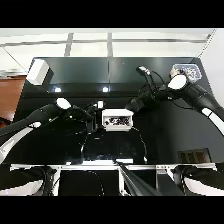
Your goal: Fold the box and place the chain.
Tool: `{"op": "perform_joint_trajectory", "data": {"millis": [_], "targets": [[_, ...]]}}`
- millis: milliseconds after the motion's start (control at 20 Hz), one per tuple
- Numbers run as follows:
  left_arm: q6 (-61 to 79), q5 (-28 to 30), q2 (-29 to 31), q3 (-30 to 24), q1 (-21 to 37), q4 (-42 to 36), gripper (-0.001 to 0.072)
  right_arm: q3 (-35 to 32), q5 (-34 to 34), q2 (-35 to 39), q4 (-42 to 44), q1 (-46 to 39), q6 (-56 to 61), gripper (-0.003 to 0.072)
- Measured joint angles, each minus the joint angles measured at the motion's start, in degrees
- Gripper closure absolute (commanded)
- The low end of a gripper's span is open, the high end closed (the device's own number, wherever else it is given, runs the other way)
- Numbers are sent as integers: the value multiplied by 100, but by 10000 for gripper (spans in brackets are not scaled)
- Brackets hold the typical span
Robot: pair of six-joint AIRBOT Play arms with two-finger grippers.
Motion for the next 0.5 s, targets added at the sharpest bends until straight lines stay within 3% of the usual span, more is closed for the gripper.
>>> {"op": "perform_joint_trajectory", "data": {"millis": [250,500], "targets": [[2,-4,0,0,0,0,228,37,72,-31,-2,258,-1755,-33],[2,-7,0,0,0,0,228,39,254,-33,-4,485,-2636,-33]]}}
